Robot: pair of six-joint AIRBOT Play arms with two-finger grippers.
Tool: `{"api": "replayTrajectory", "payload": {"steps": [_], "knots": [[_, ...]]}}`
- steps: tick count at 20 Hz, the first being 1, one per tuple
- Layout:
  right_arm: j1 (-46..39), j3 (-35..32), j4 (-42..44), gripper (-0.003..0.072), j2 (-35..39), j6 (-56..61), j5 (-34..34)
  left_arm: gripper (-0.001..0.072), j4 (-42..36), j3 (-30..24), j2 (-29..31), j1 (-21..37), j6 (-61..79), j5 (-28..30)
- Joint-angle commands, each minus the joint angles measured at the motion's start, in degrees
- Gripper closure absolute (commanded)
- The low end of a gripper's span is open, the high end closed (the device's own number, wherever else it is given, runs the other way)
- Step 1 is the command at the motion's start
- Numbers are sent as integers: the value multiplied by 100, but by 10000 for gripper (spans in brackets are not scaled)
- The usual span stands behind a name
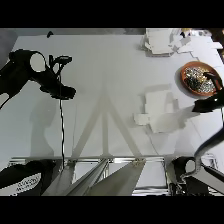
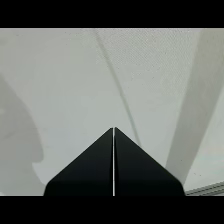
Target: Fold the box and place the chain.
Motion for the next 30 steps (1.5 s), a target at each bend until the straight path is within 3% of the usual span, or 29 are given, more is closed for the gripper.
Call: {"api": "replayTrajectory", "payload": {"steps": [1, 5, 8, 9, 10, 11, 14, 16, 18, 25, 30], "knots": [[973, -1075, 1088, 671, 1224, -85, -1137, 702, 0, -2, 4, 4, 59, 26], [1917, -1926, 1165, 670, 2092, 435, -1954, 702, -2, -2, 2, 4, 59, 72], [2417, -2295, 1167, 670, 2197, 651, -2138, 701, -15, -22, -7, 7, 411, 160], [2573, -2371, 1167, 670, 2197, 651, -2186, 671, -240, -72, -9, 7, 820, 284], [2721, -2400, 1167, 670, 2197, 654, -2225, 488, -787, -157, -9, 22, 1473, 446], [2841, -2400, 1172, 670, 2197, 667, -2271, 352, -1412, -269, -9, 33, 2059, 627], [3115, -2400, 1169, 670, 2197, 802, -2455, 126, -3576, -765, -24, 13, 3786, 1222], [3222, -2400, 1169, 670, 2197, 804, -2516, 125, -4520, -984, -151, 4, 4522, 1366], [3237, -2400, 1167, 669, 2197, 826, -2544, 61, -4966, -1014, -439, 4, 4806, 1193], [3237, -2400, 1167, 669, 2197, 846, -2549, 58, -5193, -1016, -1550, -76, 4927, 798], [3237, -2400, 1165, 669, 2197, 909, -2555, 58, -5650, -1016, -1860, -675, 5639, 1523]]}}
